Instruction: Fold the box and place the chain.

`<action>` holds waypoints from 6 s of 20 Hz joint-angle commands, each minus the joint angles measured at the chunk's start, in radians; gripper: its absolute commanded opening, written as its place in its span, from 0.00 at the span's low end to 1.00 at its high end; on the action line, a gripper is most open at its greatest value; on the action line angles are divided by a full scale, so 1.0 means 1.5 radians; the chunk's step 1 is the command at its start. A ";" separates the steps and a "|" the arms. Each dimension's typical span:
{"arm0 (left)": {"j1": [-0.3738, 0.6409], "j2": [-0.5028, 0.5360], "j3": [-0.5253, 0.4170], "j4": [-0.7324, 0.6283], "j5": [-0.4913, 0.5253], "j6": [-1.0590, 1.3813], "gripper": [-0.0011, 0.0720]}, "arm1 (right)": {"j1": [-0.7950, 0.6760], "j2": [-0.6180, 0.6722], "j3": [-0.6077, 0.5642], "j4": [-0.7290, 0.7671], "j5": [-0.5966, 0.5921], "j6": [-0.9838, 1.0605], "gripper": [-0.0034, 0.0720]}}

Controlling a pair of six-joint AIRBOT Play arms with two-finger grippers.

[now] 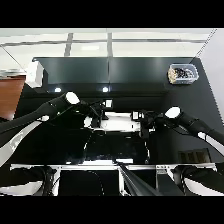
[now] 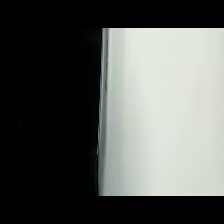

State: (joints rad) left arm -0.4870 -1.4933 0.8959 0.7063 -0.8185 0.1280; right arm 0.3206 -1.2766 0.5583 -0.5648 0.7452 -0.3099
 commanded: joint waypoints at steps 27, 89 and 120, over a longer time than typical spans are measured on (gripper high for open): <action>-0.008 0.144 -0.054 -0.185 0.094 -0.384 0.05 | -0.001 0.000 0.000 -0.009 0.019 -0.008 0.25; -0.006 0.114 -0.180 -0.269 0.053 0.165 0.32 | -0.001 0.000 0.000 -0.010 0.019 -0.008 0.25; 0.420 0.202 -0.187 0.043 -0.247 -0.834 0.05 | -0.001 0.000 0.000 -0.010 0.019 -0.008 0.25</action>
State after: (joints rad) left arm 0.0010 -1.1042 0.6243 0.8463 -0.9737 -0.9051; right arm 0.3195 -1.2766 0.5583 -0.5793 0.7734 -0.3222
